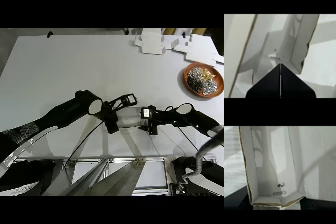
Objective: Fold the box and place the chain.
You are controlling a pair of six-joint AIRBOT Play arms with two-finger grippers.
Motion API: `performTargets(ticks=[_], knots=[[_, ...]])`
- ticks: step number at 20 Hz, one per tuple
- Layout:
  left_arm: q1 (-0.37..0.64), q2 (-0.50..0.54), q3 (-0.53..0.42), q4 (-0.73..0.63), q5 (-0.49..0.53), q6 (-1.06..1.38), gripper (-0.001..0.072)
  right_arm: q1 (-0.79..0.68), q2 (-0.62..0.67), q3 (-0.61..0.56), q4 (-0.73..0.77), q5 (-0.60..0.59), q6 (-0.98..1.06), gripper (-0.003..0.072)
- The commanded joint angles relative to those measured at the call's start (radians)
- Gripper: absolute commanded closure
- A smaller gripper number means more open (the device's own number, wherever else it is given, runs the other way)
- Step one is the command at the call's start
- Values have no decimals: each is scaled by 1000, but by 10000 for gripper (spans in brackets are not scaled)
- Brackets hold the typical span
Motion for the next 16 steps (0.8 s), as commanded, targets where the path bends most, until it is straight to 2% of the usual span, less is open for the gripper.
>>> performTargets(ticks=[1, 6, 10, 12, 15, 16], knots=[[13, 22, -39, -1, -44, 8, 706, 0, 1, 1, 0, 0, 0, 283], [50, 134, -164, -2, 14, 110, 705, 0, 1, 1, 0, 0, 0, 283], [55, 148, -269, -78, 111, 391, 693, 0, 1, 1, 0, 0, 0, 283], [55, 149, -277, -108, 173, 500, 635, 0, 1, 1, 0, 0, 0, 283], [63, 149, -277, -126, 285, 545, 485, 0, 1, 1, 0, 0, 0, 283], [66, 149, -277, -125, 301, 545, 478, 0, 1, 1, 0, 0, 0, 283]])
